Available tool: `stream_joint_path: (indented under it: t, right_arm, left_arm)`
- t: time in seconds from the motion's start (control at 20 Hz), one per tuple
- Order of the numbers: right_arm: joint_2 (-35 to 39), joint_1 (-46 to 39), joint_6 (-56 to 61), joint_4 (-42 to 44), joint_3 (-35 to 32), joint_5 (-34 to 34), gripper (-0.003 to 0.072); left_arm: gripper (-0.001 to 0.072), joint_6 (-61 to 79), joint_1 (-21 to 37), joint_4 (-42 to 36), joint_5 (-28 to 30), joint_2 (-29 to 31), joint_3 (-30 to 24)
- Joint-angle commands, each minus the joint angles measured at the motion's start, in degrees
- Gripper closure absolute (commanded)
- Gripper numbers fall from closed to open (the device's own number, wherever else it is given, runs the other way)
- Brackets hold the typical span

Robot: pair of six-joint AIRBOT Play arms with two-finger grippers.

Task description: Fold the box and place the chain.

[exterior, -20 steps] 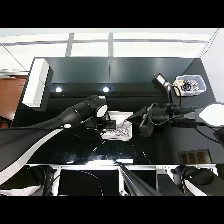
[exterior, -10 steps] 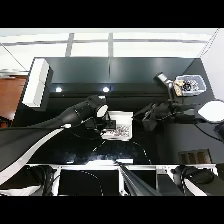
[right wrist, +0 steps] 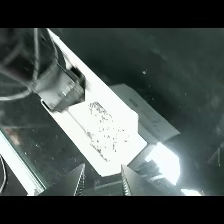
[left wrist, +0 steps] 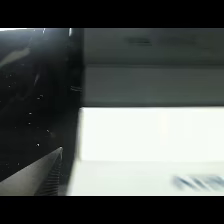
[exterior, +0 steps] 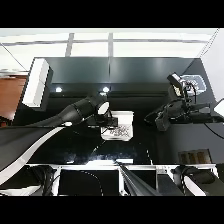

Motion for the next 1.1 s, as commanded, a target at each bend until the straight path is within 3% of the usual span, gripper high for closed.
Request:
stream_joint_path:
  t: [0.0,0.15,0.3,0.45,0.55,0.65,0.75,0.85,0.9,0.95,1.05]
  right_arm:
    - [0.04,-0.7,0.0,-1.29,0.02,1.36,0.0398]
    - [0.04,-0.7,0.02,-2.21,0.0,1.31,0.0397]
    - [0.04,-0.68,0.02,-2.71,0.0,1.31,0.0398]
    - [0.04,-0.68,0.02,-4.42,0.0,0.26,0.0398]
    - [0.04,-0.68,0.04,-4.46,0.0,-0.81,0.0398]
    - [0.04,-0.68,0.52,-4.44,0.0,-1.22,0.0398]
    - [0.04,-0.68,1.36,-4.46,0.0,-1.2,0.0398]
    - [0.04,-0.68,2.4,-4.52,0.0,-1.09,0.0399]
    - [0.04,-0.68,3.32,-4.72,0.0,-0.61,0.0399]
    - [0.04,-0.68,3.76,-5.11,0.0,-0.15,0.0398]
    - [0.04,-0.68,4.37,-7.34,0.0,-0.22,0.0398]
  left_arm:
    - [0.0178,9.92,0.52,2.25,-7.41,2.58,3.3]
    - [0.0178,20.31,2.38,2.89,-12.15,9.03,2.86]
    - [0.0179,27.12,6.38,3.56,-13.31,16.37,-1.25]
    - [0.0179,34.73,12.17,1.07,-5.62,23.3,-9.79]
    - [0.0179,42.51,18.73,-9.57,5.57,26.71,-17.77]
    - [0.0206,59.04,25.24,-28.22,13.57,27.71,-25.53]
    - [0.0203,84.83,28.11,-41.11,10.56,26.6,-30.99]
    - [0.0188,103.89,27.26,-40.89,8.41,25.79,-34.23]
    - [0.003,111.69,26.29,-38.8,10.25,25.27,-35.19]
    - [-0.0006,117.44,25.27,-36.0,12.31,24.55,-35.5]
    - [-0.0006,127.34,23.47,-32.63,15.76,22.56,-35.45]
